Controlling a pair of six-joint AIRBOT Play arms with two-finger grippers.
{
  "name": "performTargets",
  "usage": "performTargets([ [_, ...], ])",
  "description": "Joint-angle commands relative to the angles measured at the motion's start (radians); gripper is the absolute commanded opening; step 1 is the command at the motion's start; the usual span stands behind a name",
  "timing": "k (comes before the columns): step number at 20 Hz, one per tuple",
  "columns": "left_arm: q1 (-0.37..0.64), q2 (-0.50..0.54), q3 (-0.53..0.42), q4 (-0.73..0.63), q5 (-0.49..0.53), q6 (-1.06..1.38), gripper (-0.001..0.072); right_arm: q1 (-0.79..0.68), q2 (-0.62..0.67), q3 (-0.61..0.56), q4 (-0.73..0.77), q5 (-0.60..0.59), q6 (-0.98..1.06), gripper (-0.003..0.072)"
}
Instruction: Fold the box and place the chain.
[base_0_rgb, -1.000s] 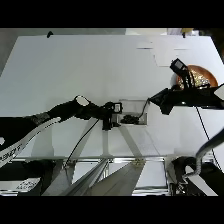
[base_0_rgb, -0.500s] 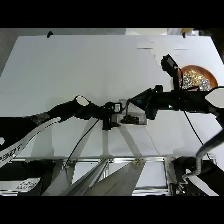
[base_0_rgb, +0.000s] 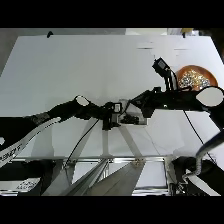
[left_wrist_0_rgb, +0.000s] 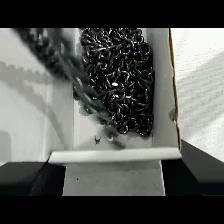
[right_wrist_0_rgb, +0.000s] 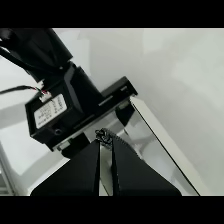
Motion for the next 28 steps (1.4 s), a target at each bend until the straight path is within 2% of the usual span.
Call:
performTargets([
  [1, 0.001, 0.001, 0.000, 0.000, 0.000, 0.000, 0.0170, 0.002, -0.002, -0.002, -0.054, 0.002, 0.014, 0.0019],
  [3, 0.001, 0.001, 0.000, 0.000, 0.000, 0.000, 0.0170, 0.004, -0.018, -0.007, -0.053, 0.001, 0.039, 0.0019],
  [8, 0.001, 0.001, 0.000, 0.000, 0.000, 0.000, 0.0170, 0.097, -0.173, -0.014, -0.064, 0.002, 0.092, 0.0032],
  [10, 0.001, 0.001, 0.000, 0.000, 0.000, 0.000, 0.0170, 0.097, -0.193, -0.013, -0.070, 0.003, 0.112, 0.0262],
  [11, 0.001, 0.001, 0.000, 0.000, 0.000, 0.000, 0.0170, 0.090, -0.190, -0.013, -0.073, 0.008, 0.131, 0.0281],
  [12, 0.001, 0.001, 0.000, 0.000, 0.000, 0.000, 0.0170, 0.077, -0.185, -0.010, -0.077, 0.023, 0.137, 0.0276],
  [13, 0.001, 0.001, 0.000, 0.000, 0.000, 0.000, 0.0170, 0.058, -0.180, -0.002, -0.084, 0.044, 0.137, 0.0224],
  [14, 0.001, 0.001, 0.000, 0.000, 0.000, 0.000, 0.0170, 0.027, -0.179, 0.023, -0.089, 0.088, 0.134, 0.0097],
  [15, 0.001, 0.001, 0.000, 0.000, 0.000, 0.000, 0.0170, -0.009, -0.179, 0.062, -0.090, 0.136, 0.132, 0.0018],
  [18, 0.001, 0.001, 0.000, 0.000, 0.000, 0.000, 0.0170, -0.086, -0.179, 0.195, -0.082, 0.172, 0.132, 0.0019],
  [22, 0.001, 0.001, 0.000, 0.000, 0.000, 0.000, 0.0170, -0.087, -0.236, 0.241, -0.109, -0.003, 0.080, 0.0019],
  [25, 0.001, 0.001, 0.000, 0.000, 0.000, 0.000, 0.0170, -0.078, -0.372, 0.241, -0.139, 0.094, 0.084, 0.0019],
  [28, 0.001, 0.001, 0.000, 0.000, 0.000, 0.000, 0.0170, -0.030, -0.414, 0.240, -0.176, 0.143, 0.077, 0.0019],
])
